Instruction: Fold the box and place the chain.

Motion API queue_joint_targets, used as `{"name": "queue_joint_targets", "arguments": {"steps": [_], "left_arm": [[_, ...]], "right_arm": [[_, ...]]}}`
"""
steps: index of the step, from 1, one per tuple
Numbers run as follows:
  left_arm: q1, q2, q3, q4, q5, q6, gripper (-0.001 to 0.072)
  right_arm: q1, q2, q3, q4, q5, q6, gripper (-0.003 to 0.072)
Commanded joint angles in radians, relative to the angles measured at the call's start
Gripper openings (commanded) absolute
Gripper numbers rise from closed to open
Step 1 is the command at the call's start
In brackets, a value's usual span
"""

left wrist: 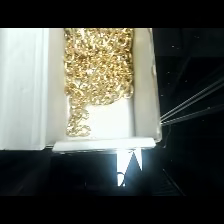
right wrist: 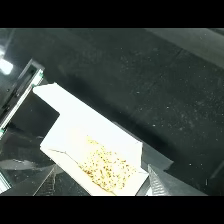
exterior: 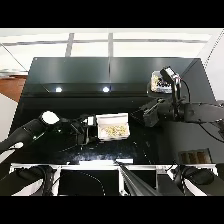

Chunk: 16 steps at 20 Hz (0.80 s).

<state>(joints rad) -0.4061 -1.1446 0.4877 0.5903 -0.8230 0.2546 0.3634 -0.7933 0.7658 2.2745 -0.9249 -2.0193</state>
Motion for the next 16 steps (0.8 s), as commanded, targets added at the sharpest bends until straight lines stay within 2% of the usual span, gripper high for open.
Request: {"name": "queue_joint_targets", "arguments": {"steps": [1, 16], "left_arm": [[0.0, 0.0, 0.001, -0.001, -0.024, -0.026, 0.0691], [-0.001, 0.0, -0.007, -0.035, -0.014, -0.083, 0.0708]], "right_arm": [[0.0, 0.0, 0.001, 0.0, 0.0, 0.0, 0.0702], [0.0, 0.0, 0.001, 0.0, 0.0, 0.0, 0.0702]]}}
